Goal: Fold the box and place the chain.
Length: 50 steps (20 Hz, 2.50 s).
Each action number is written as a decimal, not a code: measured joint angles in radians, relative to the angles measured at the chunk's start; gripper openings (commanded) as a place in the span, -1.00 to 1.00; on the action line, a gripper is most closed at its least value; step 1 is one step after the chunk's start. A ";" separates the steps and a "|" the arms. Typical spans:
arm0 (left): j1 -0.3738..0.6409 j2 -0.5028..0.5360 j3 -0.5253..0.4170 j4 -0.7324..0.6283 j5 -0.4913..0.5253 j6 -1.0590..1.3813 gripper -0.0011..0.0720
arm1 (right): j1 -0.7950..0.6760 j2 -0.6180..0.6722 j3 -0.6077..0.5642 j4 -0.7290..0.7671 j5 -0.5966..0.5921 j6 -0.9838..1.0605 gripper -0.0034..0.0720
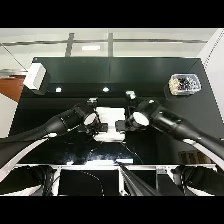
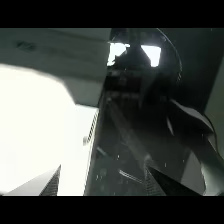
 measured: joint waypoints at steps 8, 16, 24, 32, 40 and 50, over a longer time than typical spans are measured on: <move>0.000 0.000 0.000 0.000 0.000 0.000 -0.89 | -0.148 0.232 0.000 -0.383 0.124 -0.113 0.68; 0.000 0.000 0.000 0.000 0.001 0.000 -0.89 | -0.629 0.198 -0.025 -0.523 -0.183 -0.159 0.98; 0.000 0.000 0.000 0.001 0.007 0.000 -0.89 | -0.977 -0.206 0.296 -0.199 -0.240 -0.198 0.52; 0.000 0.000 0.000 0.002 0.009 0.000 -0.89 | -1.043 -0.481 0.502 -0.058 -0.193 -0.088 0.33; 0.000 0.000 0.000 0.002 0.005 0.000 -0.89 | -1.059 -0.563 0.523 -0.019 -0.239 0.002 0.35; 0.000 0.000 0.000 0.000 0.002 -0.001 -0.89 | -1.067 -0.582 0.525 0.052 -0.261 -0.101 -0.81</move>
